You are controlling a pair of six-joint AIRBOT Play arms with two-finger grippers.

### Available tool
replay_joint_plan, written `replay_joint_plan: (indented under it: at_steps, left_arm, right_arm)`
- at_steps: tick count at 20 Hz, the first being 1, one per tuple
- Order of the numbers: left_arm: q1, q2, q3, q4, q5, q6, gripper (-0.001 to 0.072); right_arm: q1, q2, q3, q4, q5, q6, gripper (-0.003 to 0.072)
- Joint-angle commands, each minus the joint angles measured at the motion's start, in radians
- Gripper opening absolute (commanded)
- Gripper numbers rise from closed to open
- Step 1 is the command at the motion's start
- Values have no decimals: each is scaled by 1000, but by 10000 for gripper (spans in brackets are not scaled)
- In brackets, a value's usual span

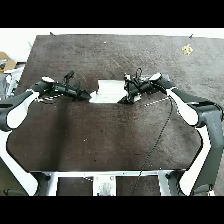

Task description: Fold the box and place the chain.

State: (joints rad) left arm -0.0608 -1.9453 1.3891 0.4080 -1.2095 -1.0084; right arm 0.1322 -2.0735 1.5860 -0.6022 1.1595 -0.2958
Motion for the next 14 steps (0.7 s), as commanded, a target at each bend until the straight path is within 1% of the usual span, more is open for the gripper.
replay_joint_plan:
  at_steps: [1,4,7,10,12,14]
  left_arm:
    - [1,0,0,-42,-15,22,11]
    - [10,2,0,-10,-20,20,11]
    - [48,6,0,47,-20,8,11]
    - [62,6,0,144,-13,-42,11]
    - [54,5,0,168,13,-50,10]
    - [34,5,0,189,60,-70,10]
  right_arm:
    - [1,0,0,0,0,0,442]
    - [1,0,0,0,0,0,442]
    - [1,0,0,0,1,0,442]
    - [1,0,0,0,0,0,442]
    - [1,0,0,0,0,0,442]
    - [1,0,0,0,0,0,442]
